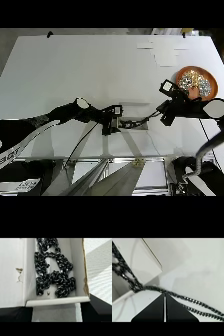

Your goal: Fold the box and place the chain.

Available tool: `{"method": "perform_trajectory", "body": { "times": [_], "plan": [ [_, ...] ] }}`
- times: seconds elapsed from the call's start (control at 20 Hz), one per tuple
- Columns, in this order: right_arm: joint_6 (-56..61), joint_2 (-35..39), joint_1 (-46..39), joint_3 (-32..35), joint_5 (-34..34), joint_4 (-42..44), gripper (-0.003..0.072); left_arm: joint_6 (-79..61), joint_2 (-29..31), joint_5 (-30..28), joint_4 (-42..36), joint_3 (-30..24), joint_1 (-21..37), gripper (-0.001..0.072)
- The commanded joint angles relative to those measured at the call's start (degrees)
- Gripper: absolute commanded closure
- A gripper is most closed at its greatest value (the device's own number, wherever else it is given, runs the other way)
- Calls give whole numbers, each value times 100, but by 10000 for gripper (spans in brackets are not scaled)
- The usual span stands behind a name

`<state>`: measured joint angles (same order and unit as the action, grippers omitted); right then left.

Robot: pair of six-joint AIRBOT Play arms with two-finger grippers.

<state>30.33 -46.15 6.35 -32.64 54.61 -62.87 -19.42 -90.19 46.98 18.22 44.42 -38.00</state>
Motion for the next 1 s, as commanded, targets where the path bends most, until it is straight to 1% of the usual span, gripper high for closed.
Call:
{"method": "perform_trajectory", "body": {
  "times": [0.0,0.05,0.1,0.15,0.4,0.7,0.85,0.95],
  "plan": [
    [-1318,-199,-164,459,-299,-9,649,-2,0,0,2,2,4,501],
    [-1888,-306,-164,584,-374,127,544,-2,0,0,2,2,4,501],
    [-2334,-407,-164,654,-415,273,468,-2,0,2,2,2,4,501],
    [-2664,-531,-164,673,-411,431,457,-2,0,0,2,2,4,501],
    [-3418,-1010,-164,675,-437,1110,459,-2,2,2,2,2,4,501],
    [-3724,-1349,-164,675,-621,1176,464,-2,2,0,2,2,4,501],
    [-4103,-1532,-164,673,-654,1421,468,-2,2,0,2,2,4,501],
    [-4151,-1637,-164,673,-772,1558,468,-2,0,0,2,2,4,501]
  ]
}}
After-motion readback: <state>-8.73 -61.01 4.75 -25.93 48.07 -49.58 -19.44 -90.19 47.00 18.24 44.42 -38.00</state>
